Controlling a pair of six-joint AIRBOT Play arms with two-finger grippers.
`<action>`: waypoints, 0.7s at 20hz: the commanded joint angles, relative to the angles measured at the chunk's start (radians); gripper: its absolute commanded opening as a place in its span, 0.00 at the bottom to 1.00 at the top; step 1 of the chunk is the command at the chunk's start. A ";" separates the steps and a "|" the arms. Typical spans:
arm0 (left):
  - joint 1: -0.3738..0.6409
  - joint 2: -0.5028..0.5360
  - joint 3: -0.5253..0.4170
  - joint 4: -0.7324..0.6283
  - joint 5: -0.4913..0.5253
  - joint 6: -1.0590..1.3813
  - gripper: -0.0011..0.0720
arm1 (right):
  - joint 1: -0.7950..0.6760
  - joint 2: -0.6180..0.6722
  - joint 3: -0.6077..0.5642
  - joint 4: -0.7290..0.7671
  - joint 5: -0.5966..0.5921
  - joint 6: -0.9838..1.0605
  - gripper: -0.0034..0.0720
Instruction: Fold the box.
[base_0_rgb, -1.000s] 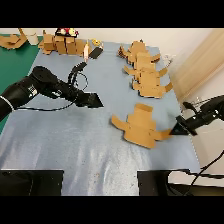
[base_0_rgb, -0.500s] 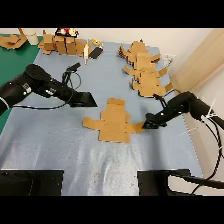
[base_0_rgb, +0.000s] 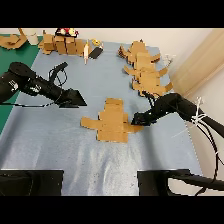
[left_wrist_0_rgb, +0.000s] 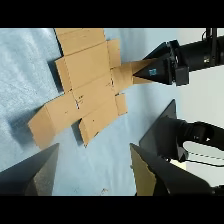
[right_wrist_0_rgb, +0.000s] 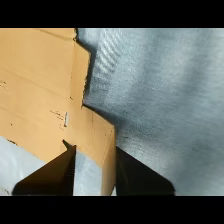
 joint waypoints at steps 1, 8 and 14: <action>0.007 -0.001 0.000 0.000 -0.012 0.000 0.90 | 0.011 -0.034 -0.005 0.005 0.003 0.003 0.41; 0.007 -0.001 0.000 0.000 -0.029 0.004 0.90 | 0.090 -0.069 -0.001 0.046 -0.018 -0.048 0.10; 0.009 -0.038 -0.005 0.030 -0.025 0.120 0.90 | 0.202 -0.005 -0.005 0.136 0.024 -0.185 0.04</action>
